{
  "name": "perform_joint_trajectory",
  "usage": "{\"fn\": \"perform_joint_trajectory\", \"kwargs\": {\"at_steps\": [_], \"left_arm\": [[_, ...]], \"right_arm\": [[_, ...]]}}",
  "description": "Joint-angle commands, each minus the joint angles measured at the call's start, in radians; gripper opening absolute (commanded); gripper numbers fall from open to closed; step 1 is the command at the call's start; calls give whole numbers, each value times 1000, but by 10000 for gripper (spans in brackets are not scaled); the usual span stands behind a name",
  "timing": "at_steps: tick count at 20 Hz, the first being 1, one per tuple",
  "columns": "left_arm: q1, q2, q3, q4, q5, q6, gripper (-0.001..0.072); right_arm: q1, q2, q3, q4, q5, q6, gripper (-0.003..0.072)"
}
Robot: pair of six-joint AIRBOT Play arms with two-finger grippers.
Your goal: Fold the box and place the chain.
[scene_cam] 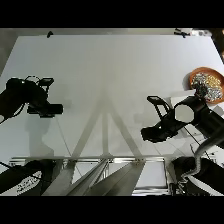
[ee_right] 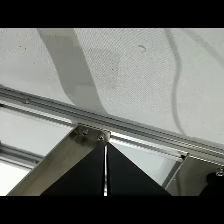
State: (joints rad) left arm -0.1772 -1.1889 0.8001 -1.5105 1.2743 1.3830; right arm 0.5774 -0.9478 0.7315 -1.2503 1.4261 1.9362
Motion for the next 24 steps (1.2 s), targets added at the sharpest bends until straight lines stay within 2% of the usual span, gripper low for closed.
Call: {"fn": "perform_joint_trajectory", "kwargs": {"at_steps": [1, 5, 8, 11, 14, 17, 21, 24], "left_arm": [[1, 1, 0, 0, 0, 0, 11], [1, 1, 0, 0, 0, 0, 11], [1, 1, 0, 0, 0, 0, 11], [1, 1, 0, 0, 0, 0, 11], [1, 1, 0, 0, 0, 0, 11], [1, 1, 0, 0, 0, 0, 11], [1, 1, 0, 0, 0, 0, 11], [1, 1, 0, 0, 0, 0, 11]], "right_arm": [[1, -1, 0, -39, -33, -15, 16], [1, -1, 0, -71, -39, -52, 17], [-5, -1, 0, -332, -70, -70, 16], [-113, -1, 18, -485, -16, -77, 17], [-305, -1, 55, -595, 1, -185, 16], [-546, -1, 82, -673, -55, -280, 14], [-897, -2, 108, -692, -203, -420, 14], [-1112, -3, 108, -628, -366, -526, 15]]}}
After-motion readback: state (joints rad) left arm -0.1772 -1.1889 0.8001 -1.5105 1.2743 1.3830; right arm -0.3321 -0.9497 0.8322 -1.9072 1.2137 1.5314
